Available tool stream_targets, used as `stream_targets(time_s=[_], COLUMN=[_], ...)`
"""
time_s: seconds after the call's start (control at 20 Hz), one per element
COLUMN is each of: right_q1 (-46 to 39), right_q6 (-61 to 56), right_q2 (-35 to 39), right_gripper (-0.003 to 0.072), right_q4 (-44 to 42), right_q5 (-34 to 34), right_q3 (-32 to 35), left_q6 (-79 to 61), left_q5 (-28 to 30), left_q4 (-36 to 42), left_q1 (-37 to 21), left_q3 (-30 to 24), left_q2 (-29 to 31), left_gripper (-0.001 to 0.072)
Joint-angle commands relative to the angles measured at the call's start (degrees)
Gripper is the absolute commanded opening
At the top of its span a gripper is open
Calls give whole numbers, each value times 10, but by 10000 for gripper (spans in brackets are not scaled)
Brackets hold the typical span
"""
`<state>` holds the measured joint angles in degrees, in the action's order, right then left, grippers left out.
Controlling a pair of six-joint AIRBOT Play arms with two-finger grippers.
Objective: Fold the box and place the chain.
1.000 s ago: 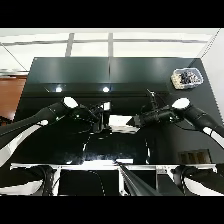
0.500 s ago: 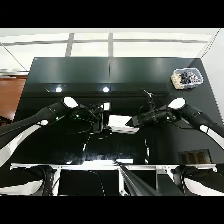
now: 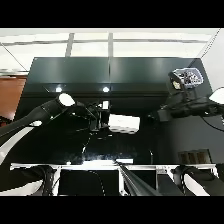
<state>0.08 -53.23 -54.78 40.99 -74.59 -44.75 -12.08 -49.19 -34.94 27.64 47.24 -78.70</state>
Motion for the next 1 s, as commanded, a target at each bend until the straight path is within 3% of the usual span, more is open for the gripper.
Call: stream_targets(time_s=[0.0,0.25,0.45,0.95], right_q1=[-46,-48,-48,-48], right_q6=[-28,-34,-34,-34], right_q2=[41,41,41,41], right_gripper=[11,11,11,11], right_q4=[70,71,71,71], right_q5=[-39,8,5,7], right_q3=[-3,-3,-3,-2], left_q6=[38,128,183,194], left_q5=[-48,-38,-39,-38], left_q4=[-21,-21,-21,-22], left_q1=[14,86,108,108], left_q3=[20,100,148,158], left_q2=[37,-20,-82,-108], left_gripper=[708,706,705,705])
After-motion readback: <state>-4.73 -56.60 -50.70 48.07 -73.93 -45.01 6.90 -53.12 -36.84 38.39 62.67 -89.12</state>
